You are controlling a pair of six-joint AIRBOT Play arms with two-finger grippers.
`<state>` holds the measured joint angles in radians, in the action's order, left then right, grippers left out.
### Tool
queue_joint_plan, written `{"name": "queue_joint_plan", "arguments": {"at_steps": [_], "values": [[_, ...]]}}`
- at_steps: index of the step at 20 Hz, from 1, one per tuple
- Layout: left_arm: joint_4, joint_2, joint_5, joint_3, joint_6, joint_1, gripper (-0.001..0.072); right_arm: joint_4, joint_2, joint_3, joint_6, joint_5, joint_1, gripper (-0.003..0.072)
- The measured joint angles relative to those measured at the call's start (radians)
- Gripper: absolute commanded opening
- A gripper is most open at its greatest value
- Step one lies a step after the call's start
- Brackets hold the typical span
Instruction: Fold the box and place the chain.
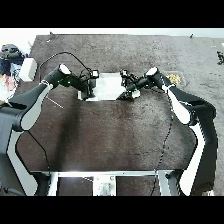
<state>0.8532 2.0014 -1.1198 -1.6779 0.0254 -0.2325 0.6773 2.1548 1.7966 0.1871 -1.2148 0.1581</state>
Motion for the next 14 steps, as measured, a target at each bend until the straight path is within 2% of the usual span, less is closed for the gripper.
{"name": "queue_joint_plan", "arguments": {"at_steps": [1, 2, 3, 14], "values": [[0.0, 0.0, -0.004, 0.0, 0.0, 0.0, 0.0345, 0.0, 0.0, 0.0, 0.0, 0.0, 0.0, 0.0426], [0.0, 0.0, -0.007, 0.0, 0.0, 0.0, 0.027, 0.0, 0.0, 0.0, 0.0, 0.0, 0.0, 0.0426], [-0.004, 0.0, -0.01, 0.0, 0.0, 0.0, 0.0077, 0.0, 0.0, 0.0, 0.0, 0.0, 0.0, 0.0426], [-0.137, 0.011, -0.024, 0.0, 0.023, 0.001, 0.0066, 0.0, 0.0, 0.0, 0.0, 0.0, 0.0, 0.0427]]}}
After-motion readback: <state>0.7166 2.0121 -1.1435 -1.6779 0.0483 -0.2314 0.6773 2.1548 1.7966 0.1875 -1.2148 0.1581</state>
